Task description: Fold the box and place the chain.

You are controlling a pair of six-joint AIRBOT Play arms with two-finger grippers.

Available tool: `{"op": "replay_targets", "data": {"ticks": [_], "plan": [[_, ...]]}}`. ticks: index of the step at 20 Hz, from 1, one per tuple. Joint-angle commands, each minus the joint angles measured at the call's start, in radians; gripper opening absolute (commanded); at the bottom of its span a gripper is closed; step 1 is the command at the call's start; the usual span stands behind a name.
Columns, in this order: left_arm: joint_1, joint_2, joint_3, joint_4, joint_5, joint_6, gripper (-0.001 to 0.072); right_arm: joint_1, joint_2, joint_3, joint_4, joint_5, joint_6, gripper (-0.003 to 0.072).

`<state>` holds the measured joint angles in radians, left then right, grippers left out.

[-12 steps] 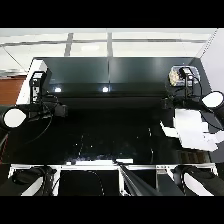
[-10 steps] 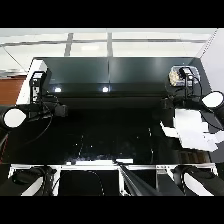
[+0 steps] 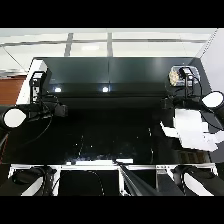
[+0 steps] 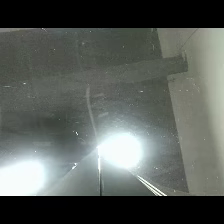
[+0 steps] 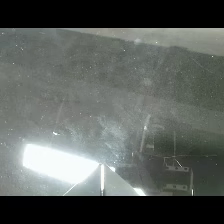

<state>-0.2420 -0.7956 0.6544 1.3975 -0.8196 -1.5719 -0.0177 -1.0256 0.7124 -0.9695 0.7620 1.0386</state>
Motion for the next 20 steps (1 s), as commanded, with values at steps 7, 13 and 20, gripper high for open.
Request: {"op": "replay_targets", "data": {"ticks": [7, 13, 20], "plan": [[-0.001, 0.001, 0.000, 0.000, 0.000, 0.000, 0.0025, 0.001, 0.000, 0.000, 0.090, -0.114, 0.002, 0.0014], [-0.001, 0.001, 0.000, -0.012, 0.037, 0.000, 0.0025, -0.004, 0.001, 0.004, 0.136, -0.193, 0.001, 0.0720], [-0.001, 0.000, 0.000, -0.026, 0.064, 0.000, 0.0025, -0.520, -0.008, 0.132, -0.446, 0.008, 0.517, 0.0719]]}}
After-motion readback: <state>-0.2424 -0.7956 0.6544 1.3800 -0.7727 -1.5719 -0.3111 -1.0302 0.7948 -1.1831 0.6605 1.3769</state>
